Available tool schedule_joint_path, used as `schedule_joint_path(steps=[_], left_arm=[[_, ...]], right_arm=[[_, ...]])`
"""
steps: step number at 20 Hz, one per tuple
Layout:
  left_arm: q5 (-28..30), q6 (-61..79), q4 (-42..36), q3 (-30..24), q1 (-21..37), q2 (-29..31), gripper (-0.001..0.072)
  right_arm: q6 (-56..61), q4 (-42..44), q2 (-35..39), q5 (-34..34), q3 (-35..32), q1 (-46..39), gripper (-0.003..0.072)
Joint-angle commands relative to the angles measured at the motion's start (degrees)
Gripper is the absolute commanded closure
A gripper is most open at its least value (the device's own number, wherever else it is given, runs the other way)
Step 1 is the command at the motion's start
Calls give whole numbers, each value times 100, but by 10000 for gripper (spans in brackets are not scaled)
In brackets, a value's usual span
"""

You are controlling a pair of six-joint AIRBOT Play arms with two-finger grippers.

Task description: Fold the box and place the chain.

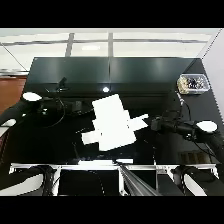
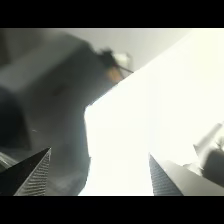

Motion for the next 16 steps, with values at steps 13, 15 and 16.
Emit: schedule_joint_path(steps=[13, 15, 16], left_arm=[[-2098, 1650, 592, 1314, -1029, -1825, 592], [-2057, 1829, 597, 1399, -1029, -1825, 679], [-2015, 1893, 599, 1436, -1040, -1823, 679]], right_arm=[[-7, -96, 37, -330, -35, 284, 672], [-4, -271, 37, -328, -35, 284, 671], [-7, -376, 37, -348, -31, 282, 602]])
